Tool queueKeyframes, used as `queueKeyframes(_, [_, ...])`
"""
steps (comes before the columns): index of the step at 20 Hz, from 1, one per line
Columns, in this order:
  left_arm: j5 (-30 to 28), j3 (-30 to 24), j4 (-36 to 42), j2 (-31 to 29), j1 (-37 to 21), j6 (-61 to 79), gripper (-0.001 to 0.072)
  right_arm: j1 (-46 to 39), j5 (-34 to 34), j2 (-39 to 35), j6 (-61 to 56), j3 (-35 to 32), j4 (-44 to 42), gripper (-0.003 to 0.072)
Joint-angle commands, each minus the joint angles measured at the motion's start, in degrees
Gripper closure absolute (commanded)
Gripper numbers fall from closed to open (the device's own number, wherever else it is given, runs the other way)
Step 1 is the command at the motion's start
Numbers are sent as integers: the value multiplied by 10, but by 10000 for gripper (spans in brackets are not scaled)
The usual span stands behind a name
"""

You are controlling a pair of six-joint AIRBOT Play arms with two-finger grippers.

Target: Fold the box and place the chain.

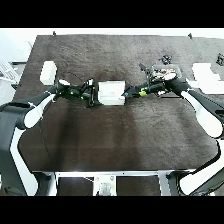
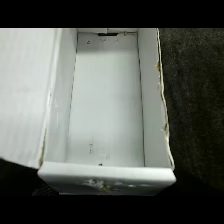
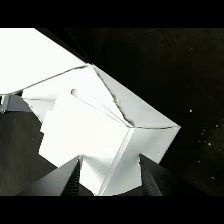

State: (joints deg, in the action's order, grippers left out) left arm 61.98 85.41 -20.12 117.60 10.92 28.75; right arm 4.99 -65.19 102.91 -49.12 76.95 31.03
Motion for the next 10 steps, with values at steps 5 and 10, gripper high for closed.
queueKeyframes(5, [0, 0, 0, 0, 0, 0, 402, 17, 2, 0, -89, 30, 76, 234])
queueKeyframes(10, [0, 0, 0, 0, 0, 0, 402, 64, 1, 0, -195, 99, 226, 234])
